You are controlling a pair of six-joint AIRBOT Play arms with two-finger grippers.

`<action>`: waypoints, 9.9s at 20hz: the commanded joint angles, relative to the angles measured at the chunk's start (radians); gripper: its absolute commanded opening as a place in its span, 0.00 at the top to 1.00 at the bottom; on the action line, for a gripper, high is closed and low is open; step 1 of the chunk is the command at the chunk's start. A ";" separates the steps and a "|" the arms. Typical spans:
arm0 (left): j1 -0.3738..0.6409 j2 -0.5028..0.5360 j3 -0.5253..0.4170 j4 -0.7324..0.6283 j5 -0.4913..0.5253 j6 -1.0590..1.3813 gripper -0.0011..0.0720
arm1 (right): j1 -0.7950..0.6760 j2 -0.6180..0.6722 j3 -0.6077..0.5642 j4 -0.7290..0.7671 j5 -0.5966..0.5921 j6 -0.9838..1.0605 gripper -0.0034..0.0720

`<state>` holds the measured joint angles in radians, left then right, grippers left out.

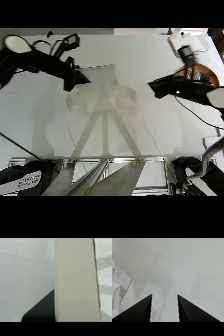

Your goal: Fold the box and place the chain.

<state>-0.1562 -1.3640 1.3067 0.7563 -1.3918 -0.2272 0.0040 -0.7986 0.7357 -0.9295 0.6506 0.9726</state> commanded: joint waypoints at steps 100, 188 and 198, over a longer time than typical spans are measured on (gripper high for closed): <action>-0.219 -0.430 0.000 -0.090 0.310 0.271 0.97 | -0.031 -0.602 -0.160 0.698 0.071 -1.286 0.11; -0.220 -0.430 0.000 -0.090 0.310 0.271 0.97 | -0.078 -0.357 0.017 0.316 0.517 -1.124 0.12; -0.220 -0.430 0.000 -0.090 0.310 0.271 0.97 | -0.078 -0.261 -0.175 0.370 0.451 -0.996 0.12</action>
<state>-0.3767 -1.7947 1.3060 0.6655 -1.0817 0.0437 -0.0734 -1.0714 0.6445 -0.5682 1.2079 0.0032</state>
